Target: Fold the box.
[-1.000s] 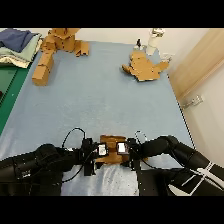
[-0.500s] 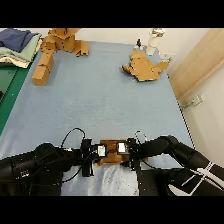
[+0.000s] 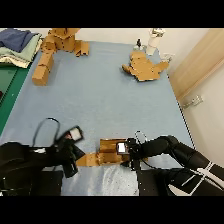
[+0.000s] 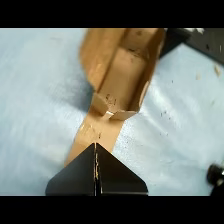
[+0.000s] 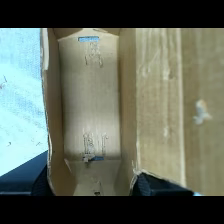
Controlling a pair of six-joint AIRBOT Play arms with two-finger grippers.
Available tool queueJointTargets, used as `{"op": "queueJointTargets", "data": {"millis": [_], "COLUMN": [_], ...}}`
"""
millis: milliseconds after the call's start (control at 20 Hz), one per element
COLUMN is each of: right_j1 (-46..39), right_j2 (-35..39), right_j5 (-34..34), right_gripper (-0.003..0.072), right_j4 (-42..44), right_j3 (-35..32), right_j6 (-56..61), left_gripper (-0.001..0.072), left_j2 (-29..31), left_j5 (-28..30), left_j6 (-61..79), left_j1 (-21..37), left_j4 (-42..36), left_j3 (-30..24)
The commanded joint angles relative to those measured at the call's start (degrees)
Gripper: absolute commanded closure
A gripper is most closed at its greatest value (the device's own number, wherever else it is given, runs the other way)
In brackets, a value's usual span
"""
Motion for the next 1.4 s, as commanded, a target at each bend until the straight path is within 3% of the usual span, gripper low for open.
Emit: {"op": "queueJointTargets", "data": {"millis": [0,100,200,350,550,750,1000,1100,1350], "right_j1": [0.0,0.0,0.0,0.0,0.0,0.0,0.0,0.0,0.0], "right_j2": [0.0,0.0,0.0,0.0,0.0,0.0,0.0,0.0,0.0], "right_j5": [0.0,0.0,0.0,0.0,0.0,0.0,0.0,0.0,0.0], "right_gripper": [0.0149,0.0149,0.0149,0.0149,0.0149,0.0149,0.0149,0.0149,0.0149], "right_j4": [0.0,0.0,0.0,0.0,0.0,-0.2,-0.2,-0.2,-0.2], "right_j3": [0.0,0.0,0.0,0.0,0.0,0.0,0.0,0.0,0.0], "right_j6": [0.0,0.0,0.0,0.0,0.0,0.0,0.0,0.0,0.0], "left_gripper": [0.0694,0.0695,0.0695,0.0695,0.0696,0.0696,0.0696,0.0696,0.0696], "left_j2": [9.3,9.6,9.0,8.2,8.2,4.2,-5.5,-8.4,-12.7], "left_j5": [12.3,15.3,9.7,4.0,-3.0,-6.4,-15.4,-19.4,-26.6], "left_j6": [-40.1,-47.8,-47.8,-47.7,-46.3,-48.0,-43.1,-41.5,-45.4], "left_j1": [3.2,5.4,6.9,8.5,8.6,8.6,7.3,4.3,-5.2], "left_j4": [10.3,7.7,0.7,-3.7,-9.6,-10.1,-18.2,-22.7,-22.9], "left_j3": [-0.5,-2.8,-6.6,-12.4,-16.0,-17.2,-17.2,-16.9,-13.7]}}
